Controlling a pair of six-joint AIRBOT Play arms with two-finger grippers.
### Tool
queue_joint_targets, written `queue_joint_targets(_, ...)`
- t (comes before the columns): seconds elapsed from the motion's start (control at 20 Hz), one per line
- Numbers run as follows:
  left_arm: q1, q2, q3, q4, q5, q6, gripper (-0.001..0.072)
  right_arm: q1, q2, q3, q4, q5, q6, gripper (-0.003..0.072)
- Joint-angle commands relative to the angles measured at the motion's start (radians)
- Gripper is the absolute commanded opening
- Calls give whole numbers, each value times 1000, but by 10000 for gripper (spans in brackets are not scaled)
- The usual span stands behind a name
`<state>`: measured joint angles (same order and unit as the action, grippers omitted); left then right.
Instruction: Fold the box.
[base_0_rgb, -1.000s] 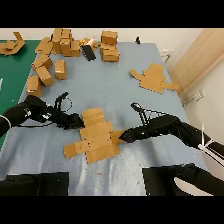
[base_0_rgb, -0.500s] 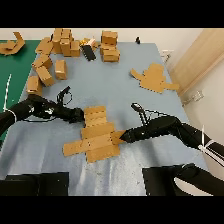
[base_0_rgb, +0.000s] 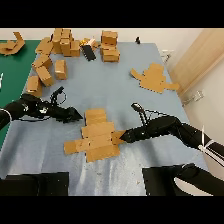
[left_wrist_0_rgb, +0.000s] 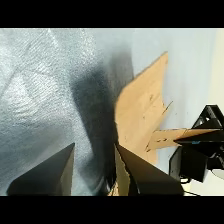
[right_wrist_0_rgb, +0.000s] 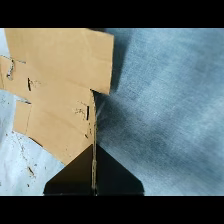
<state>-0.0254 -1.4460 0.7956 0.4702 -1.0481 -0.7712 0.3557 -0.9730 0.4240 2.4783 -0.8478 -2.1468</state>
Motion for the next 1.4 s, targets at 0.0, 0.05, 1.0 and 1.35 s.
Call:
queue_joint_targets(0.0, -14, -6, 1, -14, -1, 26, 376, 1, 0, -1, -2, 3, 1, 3)
queue_joint_targets(0.05, -26, -11, 1, -31, -6, 45, 377, 1, 0, -1, -3, 3, 1, 4)
queue_joint_targets(1.0, -162, -72, 30, -186, -119, 267, 171, 1, 0, -1, -3, 3, 1, 4)
queue_joint_targets(1.35, -162, -115, 30, -186, -136, 285, 169, 1, 0, -1, -4, 3, 1, 4)
